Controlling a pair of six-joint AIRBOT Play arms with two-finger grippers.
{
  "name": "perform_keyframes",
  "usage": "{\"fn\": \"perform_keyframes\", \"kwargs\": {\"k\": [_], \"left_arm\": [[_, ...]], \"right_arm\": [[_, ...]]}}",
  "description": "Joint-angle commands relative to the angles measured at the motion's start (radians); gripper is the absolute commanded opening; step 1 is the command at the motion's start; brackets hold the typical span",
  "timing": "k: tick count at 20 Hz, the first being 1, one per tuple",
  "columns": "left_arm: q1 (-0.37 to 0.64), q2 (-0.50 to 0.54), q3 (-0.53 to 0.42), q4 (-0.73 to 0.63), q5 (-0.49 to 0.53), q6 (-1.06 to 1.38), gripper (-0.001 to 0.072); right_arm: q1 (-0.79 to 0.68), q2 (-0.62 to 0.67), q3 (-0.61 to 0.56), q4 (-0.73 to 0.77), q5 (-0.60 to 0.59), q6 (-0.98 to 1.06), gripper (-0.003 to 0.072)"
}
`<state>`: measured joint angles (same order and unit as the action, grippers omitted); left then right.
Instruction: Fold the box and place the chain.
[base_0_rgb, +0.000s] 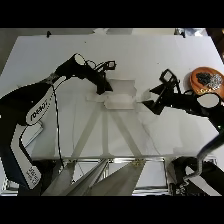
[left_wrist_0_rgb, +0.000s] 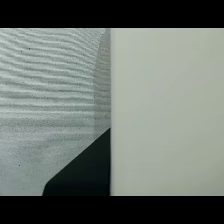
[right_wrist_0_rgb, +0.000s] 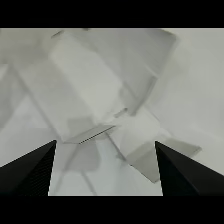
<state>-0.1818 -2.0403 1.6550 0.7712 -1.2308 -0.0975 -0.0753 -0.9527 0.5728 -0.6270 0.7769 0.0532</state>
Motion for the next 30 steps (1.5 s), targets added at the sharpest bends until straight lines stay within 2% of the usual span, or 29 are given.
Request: {"fn": "perform_keyframes", "kwargs": {"k": [1, 8, 13, 19, 23, 26, 30], "left_arm": [[0.0, -0.001, 0.0, 0.001, 0.0, 0.0, 0.001], [0.0, 0.0, 0.0, 0.001, 0.0, 0.0, 0.001], [0.0, -0.001, 0.0, 0.001, 0.0, 0.0, 0.001], [0.0, 0.0, 0.0, 0.001, 0.0, 0.0, 0.001], [0.0, 0.0, 0.0, 0.0, 0.0, 0.0, 0.0011], [0.0, 0.0, 0.0, 0.0, 0.0, 0.0, 0.0011], [0.0, -0.001, 0.0, 0.0, 0.0, 0.0, 0.0011]], "right_arm": [[-0.001, 0.001, 0.001, 0.008, 0.109, -0.308, 0.0708], [-0.001, 0.001, 0.001, 0.005, 0.121, -0.309, 0.0695], [-0.021, -0.019, 0.0, 0.02, 0.056, -0.273, 0.0695], [-0.016, -0.216, -0.002, 0.055, -0.066, -0.478, 0.0695], [0.049, -0.332, -0.002, 0.17, -0.124, -0.615, 0.0695], [0.088, -0.38, -0.002, 0.238, -0.182, -0.639, 0.0695], [0.093, -0.396, -0.002, 0.457, -0.205, -0.72, 0.0695]]}}
